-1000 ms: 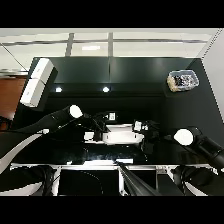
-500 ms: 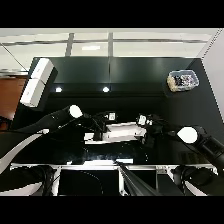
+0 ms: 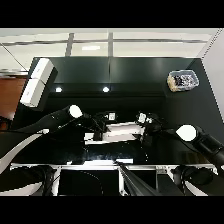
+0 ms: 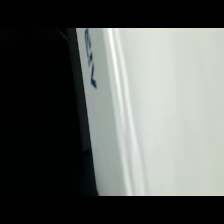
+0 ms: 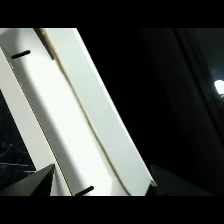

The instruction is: Fold the box and place the chain.

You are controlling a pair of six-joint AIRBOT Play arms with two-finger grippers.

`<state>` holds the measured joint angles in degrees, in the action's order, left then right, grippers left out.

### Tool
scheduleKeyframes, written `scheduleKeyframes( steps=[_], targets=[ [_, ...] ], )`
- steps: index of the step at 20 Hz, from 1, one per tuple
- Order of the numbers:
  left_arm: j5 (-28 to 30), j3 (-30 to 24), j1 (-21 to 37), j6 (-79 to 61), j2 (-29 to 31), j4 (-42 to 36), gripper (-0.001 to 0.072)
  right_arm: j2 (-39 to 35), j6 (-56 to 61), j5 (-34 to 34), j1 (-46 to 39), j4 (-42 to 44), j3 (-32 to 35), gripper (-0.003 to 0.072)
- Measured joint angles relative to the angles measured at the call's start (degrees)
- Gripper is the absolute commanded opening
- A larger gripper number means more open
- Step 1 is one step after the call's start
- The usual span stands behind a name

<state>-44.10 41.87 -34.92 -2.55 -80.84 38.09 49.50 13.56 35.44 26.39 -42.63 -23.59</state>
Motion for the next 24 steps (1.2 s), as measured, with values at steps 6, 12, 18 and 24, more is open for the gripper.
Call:
scheduleKeyframes(
  steps=[6, 12, 18, 24],
  targets=[
    [-0.2, 0.0, 0.0, -0.1, 0.0, 0.1, 0.0026, 2.5, -7.8, 6.3, -0.6, 5.4, 0.4, 0.0704],
    [-0.3, 0.0, 0.0, -0.1, 0.0, 0.1, 0.0027, 4.6, -13.2, 8.8, -0.6, 6.0, 1.5, 0.0697],
    [-0.1, 0.0, 0.0, 0.0, 0.0, 0.0, 0.0027, 7.5, -18.7, 7.8, -1.3, 6.3, 1.7, 0.0697],
    [0.0, 0.0, 0.0, 0.0, 0.0, 0.0, 0.0027, 8.9, -20.2, 6.9, -3.5, 6.5, 1.7, 0.0697]
  ],
)
